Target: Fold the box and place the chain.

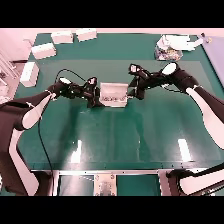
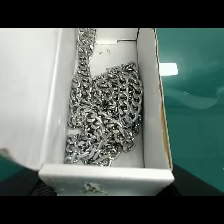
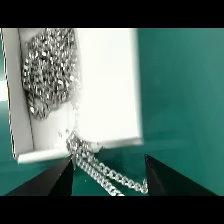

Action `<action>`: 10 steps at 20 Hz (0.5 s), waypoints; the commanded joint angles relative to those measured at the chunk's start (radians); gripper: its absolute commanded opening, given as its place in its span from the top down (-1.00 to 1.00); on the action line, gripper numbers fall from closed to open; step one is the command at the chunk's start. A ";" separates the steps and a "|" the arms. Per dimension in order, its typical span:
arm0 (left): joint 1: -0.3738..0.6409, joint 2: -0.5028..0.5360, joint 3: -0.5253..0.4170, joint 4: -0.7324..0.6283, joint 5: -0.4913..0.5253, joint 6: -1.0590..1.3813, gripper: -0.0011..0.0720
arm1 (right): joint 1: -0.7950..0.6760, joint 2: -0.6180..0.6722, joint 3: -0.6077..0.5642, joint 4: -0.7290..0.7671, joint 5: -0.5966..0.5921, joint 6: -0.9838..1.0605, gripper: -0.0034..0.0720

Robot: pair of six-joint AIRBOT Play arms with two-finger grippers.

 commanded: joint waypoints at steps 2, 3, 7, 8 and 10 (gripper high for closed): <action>0.001 0.001 0.000 0.000 0.000 0.000 0.01 | -0.030 -0.072 0.000 -0.002 0.027 -0.094 -0.50; 0.001 0.001 0.000 0.000 0.000 0.000 0.01 | -0.029 -0.089 0.000 -0.002 0.027 -0.114 -0.50; 0.001 0.001 0.000 0.000 0.000 0.000 0.01 | -0.025 -0.138 0.000 0.006 -0.007 -0.171 -0.51; 0.001 0.001 0.000 0.000 0.000 0.000 0.01 | -0.022 -0.146 0.001 0.010 -0.007 -0.174 -0.50; 0.001 0.001 0.000 0.000 0.000 0.000 0.00 | -0.014 -0.162 0.002 0.009 -0.010 -0.186 -0.50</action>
